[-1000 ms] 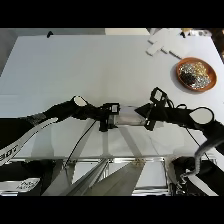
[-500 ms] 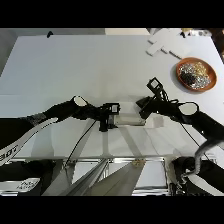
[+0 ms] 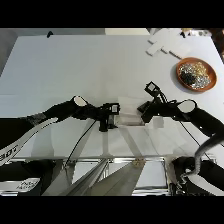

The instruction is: Fold the box and place the chain.

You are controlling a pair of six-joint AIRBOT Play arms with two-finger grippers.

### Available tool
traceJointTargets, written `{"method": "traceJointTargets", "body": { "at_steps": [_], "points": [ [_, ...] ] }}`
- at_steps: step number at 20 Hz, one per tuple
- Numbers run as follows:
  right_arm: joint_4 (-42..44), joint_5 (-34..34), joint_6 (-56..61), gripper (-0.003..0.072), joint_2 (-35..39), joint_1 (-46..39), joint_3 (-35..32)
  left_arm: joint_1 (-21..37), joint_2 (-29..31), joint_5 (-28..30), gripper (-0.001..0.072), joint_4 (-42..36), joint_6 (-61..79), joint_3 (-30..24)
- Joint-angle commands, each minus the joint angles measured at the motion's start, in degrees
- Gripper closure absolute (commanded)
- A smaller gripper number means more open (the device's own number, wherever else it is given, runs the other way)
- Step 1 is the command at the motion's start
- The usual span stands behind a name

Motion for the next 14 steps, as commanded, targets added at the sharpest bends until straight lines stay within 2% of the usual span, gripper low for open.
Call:
{"method": "traceJointTargets", "body": {
  "at_steps": [1, 5, 9, 10, 11, 13, 14],
  "points": [
    [-1.09, 4.28, 0.7, 0.067, 2.8, -0.09, 3.74, 0.02, 0.0, 0.04, 0.0374, -0.02, -0.02, -0.02],
    [-6.36, 9.9, 0.87, 0.0672, 10.47, -4.2, 6.91, 0.02, 0.0, 0.04, 0.0374, -0.02, -0.02, -0.02],
    [-28.85, 20.94, 0.9, 0.0671, 13.27, -8.52, 6.88, 0.02, 0.0, 0.02, 0.0374, -0.02, -0.02, -0.02],
    [-33.0, 21.92, 0.92, 0.067, 13.18, -8.59, 6.8, 0.02, 0.0, 0.04, 0.0374, -0.02, -0.02, -0.02],
    [-34.42, 22.08, 0.87, 0.0638, 13.11, -8.57, 6.49, 0.02, 0.0, 0.04, 0.0374, -0.02, -0.02, -0.02],
    [-33.0, 18.16, 0.76, 0.019, 13.03, -8.57, 5.14, 0.02, 0.0, 0.02, 0.0374, -0.02, -0.02, -0.02],
    [-32.13, 16.65, 0.44, 0.0223, 12.68, -8.57, 4.39, 0.02, 0.0, 0.04, 0.0374, -0.02, -0.02, -0.02]
  ]
}}
